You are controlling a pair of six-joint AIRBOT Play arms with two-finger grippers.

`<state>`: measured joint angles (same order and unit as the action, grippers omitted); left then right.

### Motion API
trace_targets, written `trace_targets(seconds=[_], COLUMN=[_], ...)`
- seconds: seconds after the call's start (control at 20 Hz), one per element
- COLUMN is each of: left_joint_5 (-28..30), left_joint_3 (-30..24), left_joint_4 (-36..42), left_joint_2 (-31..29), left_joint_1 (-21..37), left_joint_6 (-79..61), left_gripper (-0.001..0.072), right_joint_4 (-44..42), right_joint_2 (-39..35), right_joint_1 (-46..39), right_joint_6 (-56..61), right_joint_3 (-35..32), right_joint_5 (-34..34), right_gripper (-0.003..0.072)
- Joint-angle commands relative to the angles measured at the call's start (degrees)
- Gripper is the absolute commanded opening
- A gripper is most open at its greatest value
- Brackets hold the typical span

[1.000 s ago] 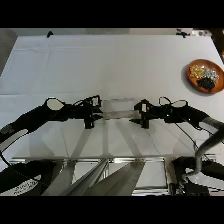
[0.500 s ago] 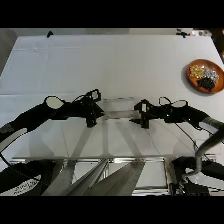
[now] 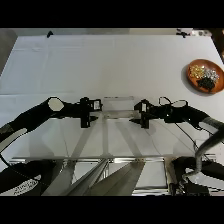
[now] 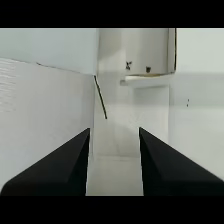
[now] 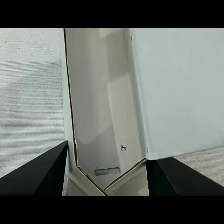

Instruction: Fold the box and place the chain.

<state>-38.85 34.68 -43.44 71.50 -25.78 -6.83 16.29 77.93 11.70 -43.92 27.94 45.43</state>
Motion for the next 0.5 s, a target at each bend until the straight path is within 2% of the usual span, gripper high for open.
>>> trace_targets(seconds=[0.0, 0.3, 0.4, 0.45], left_joint_5=[0.52, 1.36, 1.29, 0.9], left_joint_3=[0.04, 0.04, 0.04, 0.04], left_joint_4=[-1.7, 6.64, 9.44, 10.36], left_joint_2=[1.22, 3.74, 3.78, 3.78], left_joint_1=[-0.02, -0.04, -0.04, -0.04], left_joint_6=[-3.67, -8.57, -10.51, -11.43], left_gripper=[0.0342, 0.0323, 0.0269, 0.0268], right_joint_4=[0.02, 0.02, 0.02, 0.02], right_joint_2=[-0.04, -0.04, -0.04, -0.04], right_joint_1=[0.0, 0.0, 0.0, 0.0], right_joint_6=[-0.04, -0.04, -0.04, -0.04], right_joint_3=[0.02, 0.02, 0.02, 0.02], right_joint_5=[0.04, 0.04, 0.04, 0.04], right_gripper=[0.0407, 0.0407, 0.0407, 0.0407])
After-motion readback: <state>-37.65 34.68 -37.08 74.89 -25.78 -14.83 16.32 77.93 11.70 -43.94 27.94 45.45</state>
